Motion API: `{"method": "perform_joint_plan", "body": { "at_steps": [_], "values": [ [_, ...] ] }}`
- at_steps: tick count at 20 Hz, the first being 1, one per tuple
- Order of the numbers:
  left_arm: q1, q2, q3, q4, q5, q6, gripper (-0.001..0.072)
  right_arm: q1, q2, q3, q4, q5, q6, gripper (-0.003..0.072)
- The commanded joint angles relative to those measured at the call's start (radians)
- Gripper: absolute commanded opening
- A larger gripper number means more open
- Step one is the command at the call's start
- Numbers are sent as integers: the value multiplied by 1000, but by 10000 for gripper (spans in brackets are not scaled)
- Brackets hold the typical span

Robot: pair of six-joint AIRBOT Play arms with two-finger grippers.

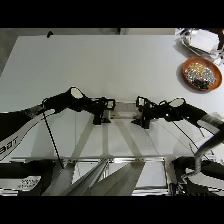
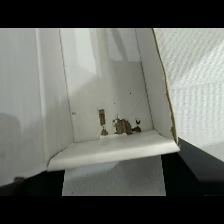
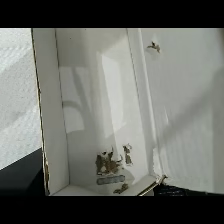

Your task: Fold the box and place the chain.

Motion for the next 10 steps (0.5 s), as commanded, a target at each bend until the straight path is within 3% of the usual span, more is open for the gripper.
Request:
{"method": "perform_joint_plan", "body": {
  "at_steps": [1,8,9,10],
  "values": [
    [0,0,0,0,2,0,276,0,1,0,0,0,0,400],
    [0,0,0,0,2,0,276,0,1,0,-8,34,21,400],
    [0,0,0,0,2,0,276,0,1,0,-7,37,21,415],
    [0,0,0,0,2,0,276,0,2,0,-8,37,21,515]
  ]
}}
